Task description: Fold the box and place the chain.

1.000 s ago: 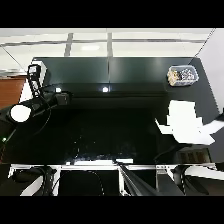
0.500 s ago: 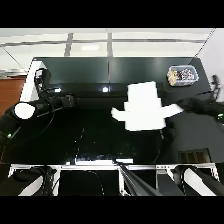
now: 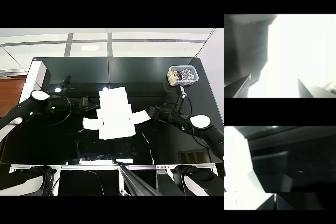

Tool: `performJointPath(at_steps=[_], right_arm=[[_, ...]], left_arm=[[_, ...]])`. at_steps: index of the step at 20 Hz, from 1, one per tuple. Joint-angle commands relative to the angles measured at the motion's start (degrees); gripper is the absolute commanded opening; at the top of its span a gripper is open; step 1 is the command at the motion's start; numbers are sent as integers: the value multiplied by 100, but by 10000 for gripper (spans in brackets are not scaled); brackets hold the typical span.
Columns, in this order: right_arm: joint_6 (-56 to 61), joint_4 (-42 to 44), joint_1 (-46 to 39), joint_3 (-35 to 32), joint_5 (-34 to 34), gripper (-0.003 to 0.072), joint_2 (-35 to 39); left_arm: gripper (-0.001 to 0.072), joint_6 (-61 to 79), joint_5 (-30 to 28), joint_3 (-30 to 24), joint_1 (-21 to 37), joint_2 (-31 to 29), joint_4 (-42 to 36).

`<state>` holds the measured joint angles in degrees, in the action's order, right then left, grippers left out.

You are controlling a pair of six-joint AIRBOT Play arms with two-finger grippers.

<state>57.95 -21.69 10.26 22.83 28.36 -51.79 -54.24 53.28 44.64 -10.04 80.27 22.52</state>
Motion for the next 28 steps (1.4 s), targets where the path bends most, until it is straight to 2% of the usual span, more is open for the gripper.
performJointPath(at_steps=[1, 4, 9, 11, 12, 13, 14, 16, 18, 19, 20, 22, 23, 24, 25, 26, 28], right_arm=[[59, 70, 278, -46, -203, 11, 24], [59, 68, 278, -46, -201, 11, 24], [57, 63, 278, -48, -144, 11, 24], [57, 52, 278, -48, -131, 11, 24], [57, 42, 278, -48, -107, 11, 24], [55, 22, 280, -46, -81, 11, 24], [55, 4, 280, -48, -46, 11, 24], [52, 2, 280, -48, -24, 11, 24], [52, 2, 280, -48, -24, 11, 24], [52, 2, 280, -48, -22, 11, 24], [52, 0, 280, -48, -13, 11, 24], [52, 2, 280, -48, -9, 12, 24], [52, 0, 278, -48, -13, 14, 24], [46, 2, 278, -46, -13, 124, 24], [7, 0, 236, -39, -7, 478, 24], [-70, -146, 170, 17, 133, 671, 26], [-278, -1268, -59, 472, 1056, 670, 28]], left_arm=[[649, 767, 758, 466, -92, 894, -686], [649, 846, 1091, 844, -289, 1366, -363], [640, 1733, 2164, 1362, -221, 1777, -177], [623, 1895, 2715, 1729, -258, 2011, 101], [538, 1893, 2990, 1956, -306, 2164, 310], [488, 1847, 3224, 2203, -369, 2337, 557], [476, 1725, 3405, 2437, -442, 2494, 756], [343, 1611, 3637, 2841, -597, 2752, 1152], [134, 1611, 3821, 3130, -673, 2951, 1283], [130, 1611, 3862, 3213, -673, 3021, 1283], [79, 1624, 3821, 3224, -669, 3040, 1283], [28, 1644, 3781, 3226, -638, 3040, 1283], [26, 1652, 3783, 3226, -612, 3040, 1283], [25, 1650, 3781, 3226, -597, 3038, 1283], [24, 1648, 3781, 3224, -575, 3027, 1285], [23, 1633, 3781, 3224, -566, 2997, 1290], [20, 1585, 3757, 3176, -566, 2800, 1351]])
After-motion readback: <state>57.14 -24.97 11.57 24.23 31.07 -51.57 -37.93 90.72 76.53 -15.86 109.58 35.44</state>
